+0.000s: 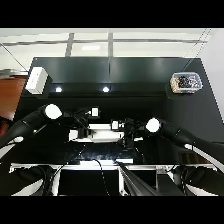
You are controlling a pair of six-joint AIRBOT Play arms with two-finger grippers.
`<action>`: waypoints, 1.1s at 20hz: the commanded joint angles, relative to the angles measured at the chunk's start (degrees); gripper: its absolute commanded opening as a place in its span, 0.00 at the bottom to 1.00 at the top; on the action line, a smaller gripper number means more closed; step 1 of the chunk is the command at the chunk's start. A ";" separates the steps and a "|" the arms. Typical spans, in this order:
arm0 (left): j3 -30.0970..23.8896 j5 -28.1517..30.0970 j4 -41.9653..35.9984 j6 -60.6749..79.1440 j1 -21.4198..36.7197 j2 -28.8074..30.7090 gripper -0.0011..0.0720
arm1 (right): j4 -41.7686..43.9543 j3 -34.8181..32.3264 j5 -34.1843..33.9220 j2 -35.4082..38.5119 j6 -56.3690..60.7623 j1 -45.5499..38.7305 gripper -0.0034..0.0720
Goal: Fold the box and place the chain.
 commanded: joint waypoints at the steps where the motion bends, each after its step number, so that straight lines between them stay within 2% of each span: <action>1: 0.04 -0.72 1.11 -3.56 2.86 4.50 0.97 | 0.02 -0.02 -0.02 -0.02 0.04 0.02 0.66; 4: 0.04 -3.87 7.67 -11.37 5.11 9.27 0.97 | 0.04 -0.02 -0.02 -0.02 0.04 0.02 0.66; 6: 0.04 -9.18 12.57 -19.12 6.38 12.52 0.97 | 0.02 -0.02 -0.07 -0.02 0.04 0.02 0.66; 8: 0.02 -16.44 13.20 -26.23 7.45 15.28 0.96 | 0.04 -0.02 -0.04 -0.02 0.04 0.02 0.66; 9: 0.02 -20.20 13.25 -29.86 7.63 16.15 0.85 | 0.07 -0.02 -0.04 -0.02 0.04 0.02 0.66; 10: 0.00 -24.15 13.14 -33.14 7.65 16.35 0.38 | 0.04 -0.02 -0.04 -0.02 0.04 0.02 0.66; 11: -0.26 -27.93 11.47 -35.08 7.65 16.17 0.07 | 0.04 -0.02 -0.04 -0.02 0.04 0.02 0.66; 12: -1.40 -30.51 6.47 -35.19 7.61 16.15 0.05 | 0.04 -0.02 -0.04 -0.02 0.04 0.02 0.66; 13: -3.06 -30.10 0.61 -35.01 7.61 16.17 0.05 | 0.04 -0.02 -0.04 -0.02 0.04 0.02 0.66; 14: -5.09 -27.56 -5.14 -33.83 7.61 16.17 0.05 | 0.04 -0.02 -0.07 -0.02 0.04 0.02 0.66; 18: -13.09 -4.46 -25.97 -28.00 7.61 16.17 0.05 | 0.04 -0.02 -0.04 -0.02 0.07 0.02 0.66; 19: -13.88 -0.39 -29.83 -25.59 7.61 16.17 0.05 | 0.07 -0.02 -0.04 -0.02 0.04 0.02 0.66; 22: -14.03 8.57 -32.11 -20.83 7.58 15.91 0.05 | 0.07 -0.02 -0.04 -0.02 0.07 0.02 0.66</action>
